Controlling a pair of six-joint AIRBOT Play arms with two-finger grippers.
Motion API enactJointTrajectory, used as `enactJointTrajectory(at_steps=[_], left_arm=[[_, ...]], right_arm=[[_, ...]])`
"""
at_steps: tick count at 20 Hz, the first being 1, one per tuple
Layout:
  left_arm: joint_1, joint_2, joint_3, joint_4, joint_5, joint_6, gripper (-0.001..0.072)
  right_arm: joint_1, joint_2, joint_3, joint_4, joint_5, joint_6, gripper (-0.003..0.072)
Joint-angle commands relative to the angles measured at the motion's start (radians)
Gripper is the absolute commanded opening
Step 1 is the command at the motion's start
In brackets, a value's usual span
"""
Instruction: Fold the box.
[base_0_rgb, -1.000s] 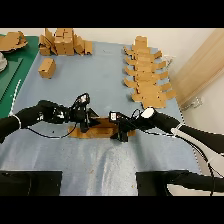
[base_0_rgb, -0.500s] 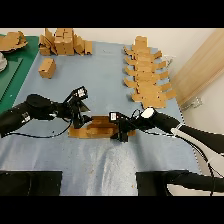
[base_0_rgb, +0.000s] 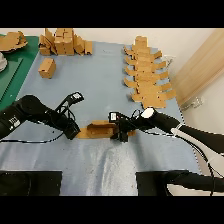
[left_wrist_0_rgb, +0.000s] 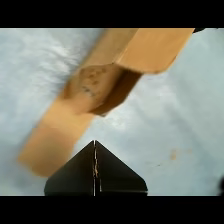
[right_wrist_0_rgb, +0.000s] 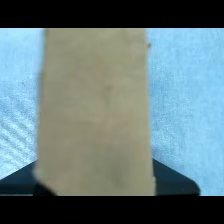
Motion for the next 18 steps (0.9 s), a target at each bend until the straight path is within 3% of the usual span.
enactJointTrajectory(at_steps=[1,3,6,11,14,18], left_arm=[[-0.032,-0.071,0.001,-0.291,0.016,0.005,0.0009],[-0.017,-0.149,0.013,-0.447,0.087,0.077,0.001],[0.015,-0.282,0.093,-0.542,0.095,0.103,0.001],[0.068,-0.433,0.232,-0.566,0.127,0.086,0.0009],[0.083,-0.505,0.239,-0.535,0.131,0.051,0.0009],[0.069,-0.579,0.239,-0.518,0.055,0.019,0.0009]], right_arm=[[0.001,-0.001,0.001,0.0,-0.003,0.0,0.0581],[0.001,-0.001,0.001,0.0,-0.004,0.0,0.0581],[0.001,-0.001,0.0,0.0,-0.004,0.0,0.0581],[0.001,-0.001,0.0,0.0,-0.003,0.0,0.0581],[0.001,-0.001,0.0,0.0,-0.003,0.0,0.0581],[0.001,-0.001,0.0,-0.001,-0.005,0.0,0.0581]])
